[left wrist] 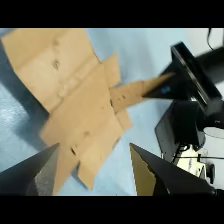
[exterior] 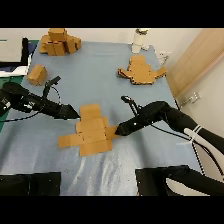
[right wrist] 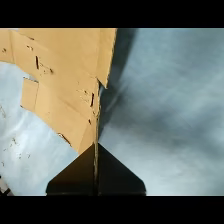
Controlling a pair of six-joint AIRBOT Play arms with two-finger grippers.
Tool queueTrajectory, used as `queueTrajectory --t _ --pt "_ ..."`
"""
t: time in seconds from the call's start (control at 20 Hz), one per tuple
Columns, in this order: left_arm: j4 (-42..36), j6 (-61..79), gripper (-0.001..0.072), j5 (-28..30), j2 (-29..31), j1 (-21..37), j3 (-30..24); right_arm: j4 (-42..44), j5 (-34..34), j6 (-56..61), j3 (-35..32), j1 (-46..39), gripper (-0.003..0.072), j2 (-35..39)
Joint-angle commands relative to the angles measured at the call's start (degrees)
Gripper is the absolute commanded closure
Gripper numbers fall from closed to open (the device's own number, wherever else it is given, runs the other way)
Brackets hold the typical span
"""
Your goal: Fold the box.
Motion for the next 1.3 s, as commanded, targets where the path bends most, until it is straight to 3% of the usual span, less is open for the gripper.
queueTrajectory --t 0.0,0.3,0.5,0.6,0.75,0.8,0.85,1.25 --pt "0.0 2.1 0.0003 3.93 -5.22 0.33 -0.79 -0.48 4.94 5.38 -2.73 6.38 0.0685 4.2" --pt "-0.52 3.17 0.0003 5.9 -13.84 0.24 -0.76 -0.66 4.9 7.3 -2.73 7.32 0.0685 4.31" --pt "-10.23 11.45 0.0006 1.14 -14.49 0.2 -0.76 -1.88 4.94 8.0 -2.75 7.32 0.0685 4.02" --pt "-11.26 14.36 0.0153 -1.49 -14.58 0.2 -0.7 -2.45 4.96 8.22 -2.73 7.32 0.0685 4.0" --pt "-12.37 18.18 0.0185 -5.05 -14.62 0.2 -0.72 -2.54 5.05 8.22 -2.73 7.32 0.0685 4.0" --pt "-12.5 19.08 0.0361 -5.92 -14.62 0.2 -0.72 -2.58 5.11 8.22 -2.73 7.32 0.0685 4.0" --pt "-12.85 20.83 0.0483 -6.73 -14.62 0.2 -0.72 -2.58 5.16 8.22 -2.73 7.32 0.0685 4.0" --pt "-14.8 24.37 0.048 -8.24 -15.74 -3.39 -0.7 -3.04 5.9 8.22 -2.73 7.32 0.0685 4.0"
